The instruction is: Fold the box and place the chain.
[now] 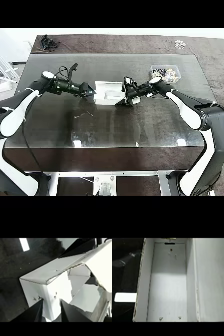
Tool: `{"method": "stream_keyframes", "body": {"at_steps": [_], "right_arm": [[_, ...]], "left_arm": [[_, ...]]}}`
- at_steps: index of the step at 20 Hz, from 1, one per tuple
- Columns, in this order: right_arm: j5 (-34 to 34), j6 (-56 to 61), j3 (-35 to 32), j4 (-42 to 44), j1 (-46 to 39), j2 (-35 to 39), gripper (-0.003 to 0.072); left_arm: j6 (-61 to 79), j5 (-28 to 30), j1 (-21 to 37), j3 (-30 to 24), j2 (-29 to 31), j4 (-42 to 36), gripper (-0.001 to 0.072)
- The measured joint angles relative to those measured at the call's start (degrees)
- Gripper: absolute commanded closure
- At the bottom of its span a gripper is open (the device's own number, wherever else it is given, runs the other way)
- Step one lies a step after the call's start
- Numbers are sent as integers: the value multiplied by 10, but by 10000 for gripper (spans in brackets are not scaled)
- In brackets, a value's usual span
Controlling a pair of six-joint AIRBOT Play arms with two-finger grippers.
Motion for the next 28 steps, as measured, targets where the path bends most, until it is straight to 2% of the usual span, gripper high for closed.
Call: {"method": "stream_keyframes", "body": {"at_steps": [14,19,28], "right_arm": [[0,0,0,0,0,0,99],[0,0,0,0,0,0,99],[0,0,0,0,0,0,99]], "left_arm": [[-255,-7,-84,113,0,238,441],[-313,-3,-112,133,0,292,441],[-371,-1,-136,142,0,341,439]]}}
